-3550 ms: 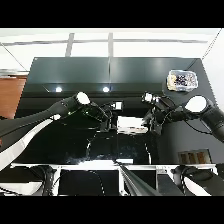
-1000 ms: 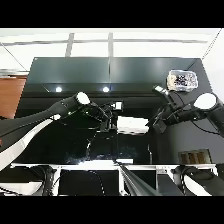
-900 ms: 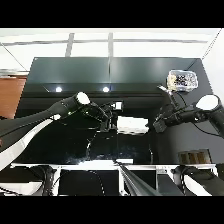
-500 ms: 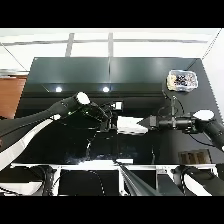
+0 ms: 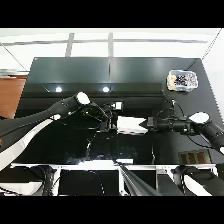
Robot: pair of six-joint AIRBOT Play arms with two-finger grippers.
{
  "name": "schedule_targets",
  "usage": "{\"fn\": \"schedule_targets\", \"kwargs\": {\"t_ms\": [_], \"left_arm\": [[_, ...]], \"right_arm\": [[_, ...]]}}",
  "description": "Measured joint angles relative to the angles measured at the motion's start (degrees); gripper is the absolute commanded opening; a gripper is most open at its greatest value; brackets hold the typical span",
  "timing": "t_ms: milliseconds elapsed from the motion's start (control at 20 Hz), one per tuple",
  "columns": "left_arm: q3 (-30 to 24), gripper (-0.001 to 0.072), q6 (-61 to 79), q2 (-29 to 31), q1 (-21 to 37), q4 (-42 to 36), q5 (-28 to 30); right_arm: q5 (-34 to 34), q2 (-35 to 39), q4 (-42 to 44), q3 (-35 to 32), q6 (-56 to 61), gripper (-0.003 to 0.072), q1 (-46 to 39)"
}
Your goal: Fold the box and place the chain.
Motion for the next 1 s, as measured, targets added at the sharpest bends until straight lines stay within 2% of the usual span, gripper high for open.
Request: {"fn": "schedule_targets", "kwargs": {"t_ms": [600, 800, 850, 900, 950, 1000], "left_arm": [[0.00, 0.0399, 0.02, -0.02, -0.02, -0.17, -0.44], [0.00, 0.0412, -0.04, -0.02, 0.00, -0.24, -0.87], [0.00, 0.0491, 0.00, 0.00, 0.02, -0.20, -1.20], [0.00, 0.0657, 0.00, 0.09, 0.07, -0.11, -1.53], [-0.02, 0.0708, -0.42, 0.13, 0.17, 0.33, -1.77], [-0.11, 0.0708, -0.31, 0.28, 0.37, 1.31, -2.19]], "right_arm": [[-0.90, -0.28, -2.54, -0.04, 0.17, 0.0018, 0.02], [2.12, -0.24, -4.94, 2.27, -0.44, 0.0019, 0.00], [3.67, -0.07, -5.99, 3.65, -0.48, 0.0018, -0.07], [5.22, 0.24, -5.84, 5.20, -0.52, 0.0019, -0.26], [6.99, 0.68, -5.44, 7.02, -0.61, 0.0019, -0.72], [9.20, 1.22, -5.64, 8.76, -0.63, 0.0019, -1.51]]}}
